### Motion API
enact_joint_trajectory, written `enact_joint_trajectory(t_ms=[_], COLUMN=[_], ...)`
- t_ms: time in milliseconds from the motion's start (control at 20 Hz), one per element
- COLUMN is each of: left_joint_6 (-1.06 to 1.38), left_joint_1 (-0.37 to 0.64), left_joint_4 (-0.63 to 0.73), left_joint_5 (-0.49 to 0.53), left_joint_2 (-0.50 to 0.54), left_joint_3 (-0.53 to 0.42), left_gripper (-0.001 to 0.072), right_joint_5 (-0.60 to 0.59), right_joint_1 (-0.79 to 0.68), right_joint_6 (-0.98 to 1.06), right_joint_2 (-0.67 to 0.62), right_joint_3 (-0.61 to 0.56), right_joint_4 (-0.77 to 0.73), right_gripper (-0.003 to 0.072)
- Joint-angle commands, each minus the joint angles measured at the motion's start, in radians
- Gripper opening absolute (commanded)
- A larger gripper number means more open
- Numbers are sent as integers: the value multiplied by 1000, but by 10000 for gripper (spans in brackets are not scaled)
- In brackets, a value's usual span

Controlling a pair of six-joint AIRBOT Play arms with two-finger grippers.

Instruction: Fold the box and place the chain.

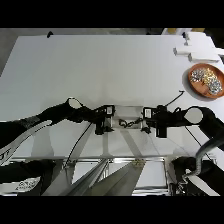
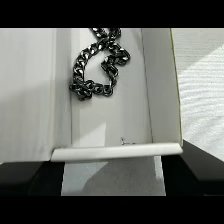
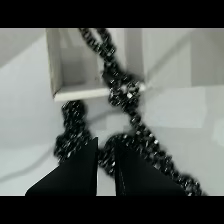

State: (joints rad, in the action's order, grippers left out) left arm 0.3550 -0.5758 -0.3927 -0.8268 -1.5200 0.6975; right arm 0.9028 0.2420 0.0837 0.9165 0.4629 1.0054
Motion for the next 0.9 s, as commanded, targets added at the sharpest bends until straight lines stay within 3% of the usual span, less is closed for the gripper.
enact_joint_trajectory(t_ms=[0,100,250,600,850], left_joint_6=[0,0,0,0,0], left_joint_1=[1,1,1,1,1], left_joint_4=[0,0,0,0,0], left_joint_5=[0,0,0,0,0], left_joint_2=[1,1,1,1,1], left_joint_3=[0,0,0,0,0], left_gripper=[34,34,34,34,34], right_joint_5=[-35,-46,-50,-23,-2], right_joint_1=[-56,-56,-56,-56,-56], right_joint_6=[-198,-198,-198,-206,-266], right_joint_2=[62,78,81,81,81], right_joint_3=[-10,-10,-10,-10,-10], right_joint_4=[-181,-193,-217,-216,-219], right_gripper=[125,127,245,219,160])
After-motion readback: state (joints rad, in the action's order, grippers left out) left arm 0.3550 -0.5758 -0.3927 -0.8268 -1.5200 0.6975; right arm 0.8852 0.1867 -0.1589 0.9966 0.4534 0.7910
